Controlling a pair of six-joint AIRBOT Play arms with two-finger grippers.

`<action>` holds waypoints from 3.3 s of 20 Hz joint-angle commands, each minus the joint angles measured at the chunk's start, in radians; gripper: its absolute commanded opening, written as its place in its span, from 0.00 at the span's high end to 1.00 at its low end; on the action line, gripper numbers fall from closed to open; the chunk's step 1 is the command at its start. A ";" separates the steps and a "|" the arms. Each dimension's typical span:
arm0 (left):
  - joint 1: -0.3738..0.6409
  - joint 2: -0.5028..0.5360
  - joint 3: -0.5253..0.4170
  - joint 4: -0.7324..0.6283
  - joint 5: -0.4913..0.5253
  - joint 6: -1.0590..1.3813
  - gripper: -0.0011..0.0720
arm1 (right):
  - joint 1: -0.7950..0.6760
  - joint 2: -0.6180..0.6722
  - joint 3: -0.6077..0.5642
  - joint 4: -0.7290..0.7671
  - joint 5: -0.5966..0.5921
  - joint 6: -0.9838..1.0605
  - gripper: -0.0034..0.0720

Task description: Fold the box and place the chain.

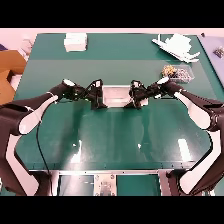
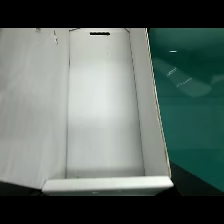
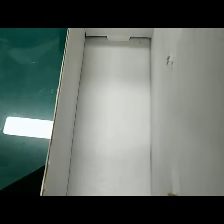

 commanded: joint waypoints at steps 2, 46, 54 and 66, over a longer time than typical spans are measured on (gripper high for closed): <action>0.000 -0.001 0.000 0.000 0.001 -0.001 0.26 | 0.001 0.001 0.000 0.000 0.000 0.000 0.23; 0.000 -0.001 0.000 0.000 -0.007 -0.001 0.26 | 0.044 0.276 -0.119 0.138 -0.114 0.142 0.95; 0.000 -0.001 0.000 0.000 -0.027 -0.001 0.26 | 0.029 0.224 -0.086 0.185 -0.252 0.041 0.95; 0.000 -0.001 0.000 0.000 -0.024 0.000 0.26 | 0.019 0.097 -0.018 0.126 -0.178 0.060 0.95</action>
